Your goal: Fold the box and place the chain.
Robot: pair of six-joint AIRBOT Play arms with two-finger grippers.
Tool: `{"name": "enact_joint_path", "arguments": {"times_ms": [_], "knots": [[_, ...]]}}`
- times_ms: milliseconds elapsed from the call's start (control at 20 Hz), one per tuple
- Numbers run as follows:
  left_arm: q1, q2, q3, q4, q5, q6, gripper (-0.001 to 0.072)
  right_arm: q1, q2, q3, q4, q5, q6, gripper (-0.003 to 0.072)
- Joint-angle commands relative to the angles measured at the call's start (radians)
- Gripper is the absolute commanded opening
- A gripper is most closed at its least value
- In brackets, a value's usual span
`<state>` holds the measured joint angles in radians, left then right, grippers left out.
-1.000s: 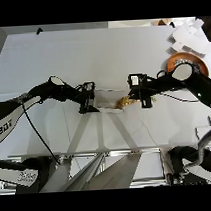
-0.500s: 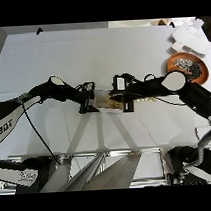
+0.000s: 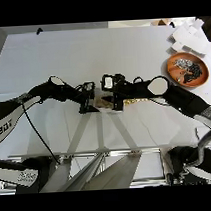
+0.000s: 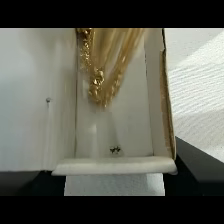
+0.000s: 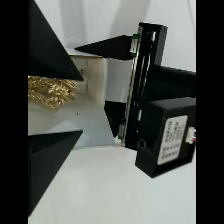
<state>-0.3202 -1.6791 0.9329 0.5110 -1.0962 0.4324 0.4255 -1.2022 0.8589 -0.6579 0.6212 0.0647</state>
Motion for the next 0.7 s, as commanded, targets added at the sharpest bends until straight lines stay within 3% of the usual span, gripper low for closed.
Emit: {"name": "enact_joint_path", "arguments": {"times_ms": [0,200,400,500,650], "knots": [[0.001,0.0,0.0,0.0,0.0,0.0,0.0277,0.003,-0.01,0.001,0.0,0.0,0.018,0.037],[0.001,0.0,0.0,0.0,0.0,0.0,0.0277,-0.05,0.052,0.001,-0.001,0.055,0.016,0.037],[0.001,0.0,0.0,0.0,0.0,0.0,0.0277,-0.226,0.131,0.001,-0.008,0.241,0.013,0.0371],[0.001,0.0,0.0,0.0,0.0,0.0,0.0277,-0.318,0.127,-0.002,-0.063,0.317,0.005,0.037],[0.001,0.0,0.0,-0.001,0.0,0.0,0.0277,-0.402,0.083,-0.021,-0.168,0.338,0.005,0.0366]]}}
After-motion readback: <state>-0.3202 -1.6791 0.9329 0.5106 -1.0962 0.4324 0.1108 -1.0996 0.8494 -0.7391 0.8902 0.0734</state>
